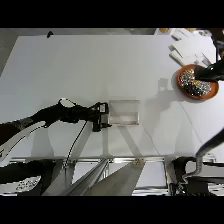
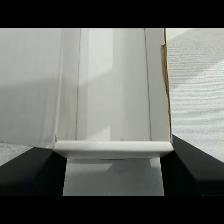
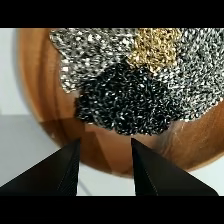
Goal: Fold the box and place the chain.
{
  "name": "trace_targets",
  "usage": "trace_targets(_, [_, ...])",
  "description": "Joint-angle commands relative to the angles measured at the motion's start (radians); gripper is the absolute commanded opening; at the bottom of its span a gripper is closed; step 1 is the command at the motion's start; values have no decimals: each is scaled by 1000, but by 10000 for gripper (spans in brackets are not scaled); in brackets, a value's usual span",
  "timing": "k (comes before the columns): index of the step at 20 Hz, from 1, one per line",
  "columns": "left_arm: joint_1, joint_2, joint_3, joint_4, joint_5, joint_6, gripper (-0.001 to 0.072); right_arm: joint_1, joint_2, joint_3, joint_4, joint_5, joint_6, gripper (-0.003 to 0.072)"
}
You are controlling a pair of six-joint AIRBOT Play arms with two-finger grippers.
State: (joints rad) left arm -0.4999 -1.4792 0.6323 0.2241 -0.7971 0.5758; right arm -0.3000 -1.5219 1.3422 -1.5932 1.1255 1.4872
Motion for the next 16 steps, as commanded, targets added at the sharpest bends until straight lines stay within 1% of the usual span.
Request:
trace_targets(1, [0, -1, 0, 0, 0, 0, 150, -25, -97, 1, 1, -9, -11, 310])
trace_targets(3, [0, -1, 0, 0, 0, 0, 150, -25, -119, 1, 12, -21, -34, 270])
trace_targets(6, [0, -1, 0, 0, 0, 0, 150, -25, -134, 1, 31, -47, -61, 264])
trace_targets(12, [0, -1, 0, 0, 0, 0, 150, -25, -153, 1, 66, -42, -94, 250])
trace_targets(13, [0, -1, 0, 0, 0, 0, 150, -25, -154, 0, 72, -42, -101, 207])
trace_targets(14, [0, -1, 0, 0, 0, 0, 150, -25, -154, 0, 72, -45, -101, 131])
trace_targets(15, [0, -1, 0, 0, 0, 0, 150, -25, -154, 0, 73, -46, -101, 94])
trace_targets(16, [0, -1, 0, 0, 0, 0, 150, -25, -154, 0, 72, -45, -101, 94])
